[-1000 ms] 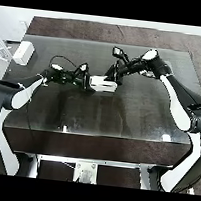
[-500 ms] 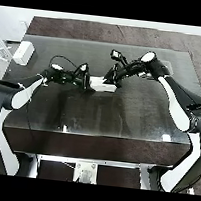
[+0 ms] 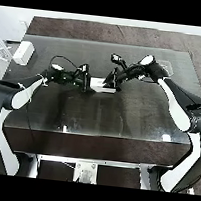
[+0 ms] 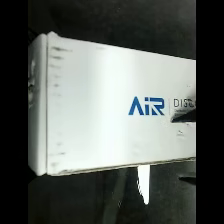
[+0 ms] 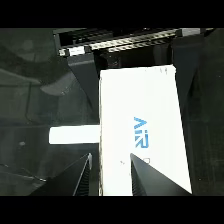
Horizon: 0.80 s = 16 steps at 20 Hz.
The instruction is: Fold the box and place the chain.
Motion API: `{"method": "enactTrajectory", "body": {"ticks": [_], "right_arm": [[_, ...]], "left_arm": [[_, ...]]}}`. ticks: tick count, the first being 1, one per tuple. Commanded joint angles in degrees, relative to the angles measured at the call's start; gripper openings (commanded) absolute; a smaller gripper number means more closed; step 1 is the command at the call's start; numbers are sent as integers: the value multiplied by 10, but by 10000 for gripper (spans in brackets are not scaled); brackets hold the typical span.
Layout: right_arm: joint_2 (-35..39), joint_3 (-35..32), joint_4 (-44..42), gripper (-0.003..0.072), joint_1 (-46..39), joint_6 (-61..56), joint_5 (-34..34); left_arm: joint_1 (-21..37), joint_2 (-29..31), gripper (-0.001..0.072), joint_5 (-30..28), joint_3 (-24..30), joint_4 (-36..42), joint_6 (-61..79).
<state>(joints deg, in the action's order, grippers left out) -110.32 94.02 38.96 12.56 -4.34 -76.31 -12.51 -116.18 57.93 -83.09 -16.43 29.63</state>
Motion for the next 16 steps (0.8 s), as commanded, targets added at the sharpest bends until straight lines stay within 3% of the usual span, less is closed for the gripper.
{"method": "enactTrajectory", "body": {"ticks": [1, 9, 12, 16], "right_arm": [[0, -6, -29, 298, -6, 3, -6], [0, -6, -132, 293, -39, 13, -32], [0, -11, -125, 143, -43, 14, -28], [0, -34, -96, 14, -45, 14, 0]], "left_arm": [[0, 0, 535, -4, 0, 2, -2], [0, 0, 536, -4, 0, 2, -2], [0, 0, 536, -4, 0, 2, -2], [0, 0, 535, -4, 0, 2, -2]]}}
